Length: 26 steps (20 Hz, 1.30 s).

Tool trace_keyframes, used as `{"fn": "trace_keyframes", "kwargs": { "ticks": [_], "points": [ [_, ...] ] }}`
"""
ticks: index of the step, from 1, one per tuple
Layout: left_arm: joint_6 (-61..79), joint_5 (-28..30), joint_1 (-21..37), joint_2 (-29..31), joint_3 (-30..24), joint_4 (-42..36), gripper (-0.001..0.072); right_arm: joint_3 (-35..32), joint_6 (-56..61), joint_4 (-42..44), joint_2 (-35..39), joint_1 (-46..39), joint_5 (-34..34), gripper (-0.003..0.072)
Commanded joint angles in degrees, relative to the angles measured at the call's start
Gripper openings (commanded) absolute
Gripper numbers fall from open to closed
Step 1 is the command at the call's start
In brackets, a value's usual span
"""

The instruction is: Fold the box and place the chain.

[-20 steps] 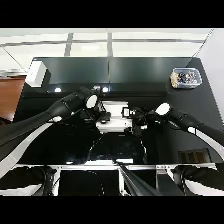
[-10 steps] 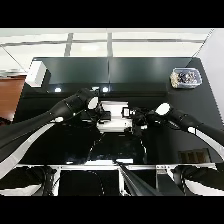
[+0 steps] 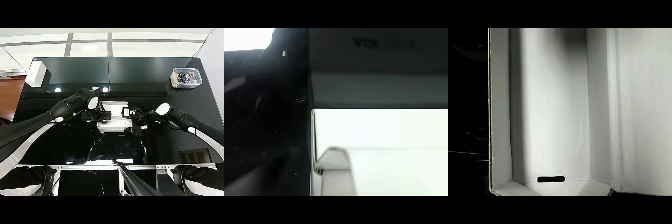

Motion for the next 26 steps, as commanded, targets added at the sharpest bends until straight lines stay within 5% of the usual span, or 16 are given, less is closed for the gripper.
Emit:
{"fn": "trace_keyframes", "kwargs": {
  "ticks": [1,9,13,18,20,26],
  "points": [
    [0.11,-1.44,0.11,-0.02,0.04,0.02,0.0471,0.04,-0.04,0.02,0.02,0.02,0.00,0.0493],
    [0.13,-0.85,0.13,-1.07,0.04,-0.02,0.0433,0.04,-0.04,0.02,0.02,0.02,0.00,0.0493],
    [0.57,-0.74,-0.02,-1.27,0.04,0.00,0.0026,0.04,-0.04,0.02,0.02,0.02,0.00,0.0493],
    [1.07,-0.68,0.00,-1.27,0.04,-0.02,0.0025,0.04,-0.02,-0.07,0.02,0.00,-0.09,0.0499],
    [1.40,-0.72,0.15,-1.27,0.04,0.00,0.0025,0.07,1.16,0.09,0.61,-0.02,-0.07,0.0720],
    [3.76,-1.25,0.22,-1.27,0.07,-0.02,0.0025,0.07,3.37,-7.43,7.61,-0.28,5.38,0.0720]
  ]
}}
